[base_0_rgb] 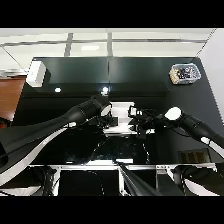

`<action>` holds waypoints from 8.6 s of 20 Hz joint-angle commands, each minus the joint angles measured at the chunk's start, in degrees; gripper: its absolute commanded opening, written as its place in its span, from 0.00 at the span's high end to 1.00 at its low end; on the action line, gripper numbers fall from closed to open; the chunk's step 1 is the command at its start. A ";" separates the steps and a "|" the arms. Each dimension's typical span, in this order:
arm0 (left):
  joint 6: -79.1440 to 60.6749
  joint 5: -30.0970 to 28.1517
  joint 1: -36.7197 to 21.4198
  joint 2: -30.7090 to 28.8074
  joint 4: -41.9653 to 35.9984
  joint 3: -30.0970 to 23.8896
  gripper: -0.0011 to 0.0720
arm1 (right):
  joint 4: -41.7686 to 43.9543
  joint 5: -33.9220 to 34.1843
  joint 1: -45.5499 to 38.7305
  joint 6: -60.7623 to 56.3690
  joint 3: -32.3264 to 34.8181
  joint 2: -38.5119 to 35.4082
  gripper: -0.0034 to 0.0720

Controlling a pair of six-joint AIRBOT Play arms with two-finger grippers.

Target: Fold the box and place the chain.

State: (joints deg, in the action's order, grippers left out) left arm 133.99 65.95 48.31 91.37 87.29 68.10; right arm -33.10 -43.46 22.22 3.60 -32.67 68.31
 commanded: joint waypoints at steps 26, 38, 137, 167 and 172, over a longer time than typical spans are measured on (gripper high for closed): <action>-0.04 -2.08 0.02 -0.04 -0.83 0.02 0.94 | -13.22 -21.81 -23.45 -43.74 -4.00 -9.57 0.93; -0.09 -1.99 0.00 -0.04 -0.98 0.02 0.94 | -0.09 -18.64 -35.15 -57.31 6.67 2.01 0.93; -2.01 -2.93 -0.04 -0.09 -1.18 0.04 0.94 | -53.94 -16.35 -34.21 -107.80 -76.08 44.09 0.04; -2.01 -4.42 -0.13 -0.09 -2.69 0.07 0.94 | -32.61 -27.71 -33.81 -86.97 -85.40 4.26 0.94; -2.01 -4.44 -0.11 -0.09 -2.27 0.07 0.94 | -24.96 -30.95 -32.33 -86.88 -85.37 -3.52 0.94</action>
State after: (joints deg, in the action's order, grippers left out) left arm 132.00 61.63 48.23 91.29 84.66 68.10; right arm -63.33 -72.25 -11.03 -83.74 -118.06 69.43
